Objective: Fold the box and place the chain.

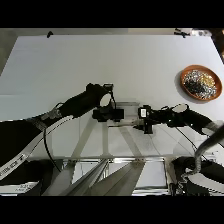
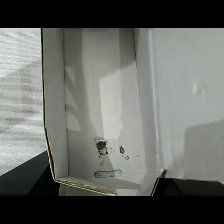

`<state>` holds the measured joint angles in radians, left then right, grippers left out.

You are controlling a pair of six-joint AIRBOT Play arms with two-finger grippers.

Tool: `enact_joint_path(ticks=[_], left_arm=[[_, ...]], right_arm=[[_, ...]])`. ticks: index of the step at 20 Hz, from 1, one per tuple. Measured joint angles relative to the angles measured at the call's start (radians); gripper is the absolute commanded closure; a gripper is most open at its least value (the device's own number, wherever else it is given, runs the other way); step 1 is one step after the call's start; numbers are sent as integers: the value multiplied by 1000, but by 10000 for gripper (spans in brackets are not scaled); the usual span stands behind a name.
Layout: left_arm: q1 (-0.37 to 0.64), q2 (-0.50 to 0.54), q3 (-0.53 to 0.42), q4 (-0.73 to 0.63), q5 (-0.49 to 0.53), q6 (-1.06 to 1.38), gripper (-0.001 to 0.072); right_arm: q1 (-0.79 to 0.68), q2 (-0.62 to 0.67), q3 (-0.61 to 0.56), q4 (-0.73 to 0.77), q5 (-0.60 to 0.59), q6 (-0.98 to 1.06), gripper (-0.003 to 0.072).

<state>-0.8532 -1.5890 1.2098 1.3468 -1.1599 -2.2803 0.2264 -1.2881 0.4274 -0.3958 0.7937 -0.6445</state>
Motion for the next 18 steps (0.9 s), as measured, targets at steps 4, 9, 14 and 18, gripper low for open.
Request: enact_joint_path(ticks=[4, 9, 14, 18], left_arm=[[-11, -27, 21, 7, -23, -79, 330], [-16, -35, 27, 25, -38, -167, 447], [-29, -36, 27, 61, -53, -189, 702], [-39, -35, 23, 73, -51, -188, 692]], right_arm=[[0, 0, 0, 0, 0, 0, 223], [0, 0, 0, 0, 0, 0, 223], [0, 0, 0, 0, 0, 0, 223], [0, 0, 0, -1, 0, -1, 223]])
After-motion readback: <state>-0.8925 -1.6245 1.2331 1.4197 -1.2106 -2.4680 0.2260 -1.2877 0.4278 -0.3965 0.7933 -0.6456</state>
